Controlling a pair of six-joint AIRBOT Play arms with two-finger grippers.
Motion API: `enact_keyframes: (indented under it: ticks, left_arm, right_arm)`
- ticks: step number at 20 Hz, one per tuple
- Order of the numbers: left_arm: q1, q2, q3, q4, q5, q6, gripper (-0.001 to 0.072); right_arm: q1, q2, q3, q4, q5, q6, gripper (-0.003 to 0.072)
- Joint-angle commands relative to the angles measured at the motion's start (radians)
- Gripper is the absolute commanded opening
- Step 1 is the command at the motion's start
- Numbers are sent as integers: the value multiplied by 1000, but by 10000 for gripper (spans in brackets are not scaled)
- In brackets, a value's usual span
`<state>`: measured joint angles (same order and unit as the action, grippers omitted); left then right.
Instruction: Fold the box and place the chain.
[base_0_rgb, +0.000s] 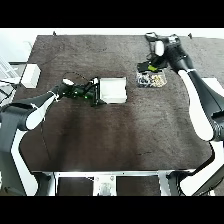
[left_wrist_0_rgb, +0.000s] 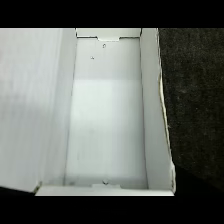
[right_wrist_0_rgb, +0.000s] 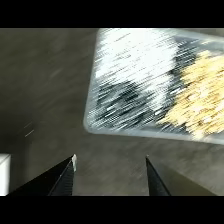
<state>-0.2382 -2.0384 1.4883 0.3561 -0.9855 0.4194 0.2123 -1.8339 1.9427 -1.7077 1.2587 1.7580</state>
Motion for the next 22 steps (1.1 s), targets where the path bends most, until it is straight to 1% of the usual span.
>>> enact_keyframes:
  ticks: [1,2,5,7,8,9,10,13,14,15,18,19,20,22]
  left_arm:
    - [0,0,0,0,0,0,289]
    - [0,0,0,0,0,0,289]
    - [0,0,0,0,0,0,289]
    - [0,0,0,0,0,0,289]
    - [0,0,0,0,0,0,289]
    - [0,0,0,0,0,0,289]
    - [0,0,0,0,0,0,289]
    - [0,0,0,0,0,0,289]
    - [0,0,0,0,0,0,289]
    - [0,0,0,0,0,0,289]
    - [0,0,0,0,0,0,289]
    - [0,0,0,0,0,0,289]
    - [0,0,0,0,0,0,289]
    - [0,0,0,0,0,0,289]
  right_arm:
    - [-118,-54,-1,214,-89,-92,492]
    - [-130,-74,0,252,-99,-118,475]
    - [-137,-121,0,309,-141,-168,475]
    - [-137,-152,0,323,-153,-167,475]
    - [-137,-168,0,328,-152,-167,466]
    - [-137,-182,0,336,-151,-170,429]
    - [-137,-192,0,351,-151,-175,412]
    - [-136,-211,0,362,-151,-175,391]
    - [-137,-212,0,362,-150,-174,348]
    - [-137,-213,0,362,-148,-174,329]
    - [-137,-211,0,362,-148,-174,107]
    - [-137,-210,3,362,-148,-174,53]
    - [-137,-209,8,362,-148,-174,16]
    - [-136,-199,18,362,-148,-174,16]
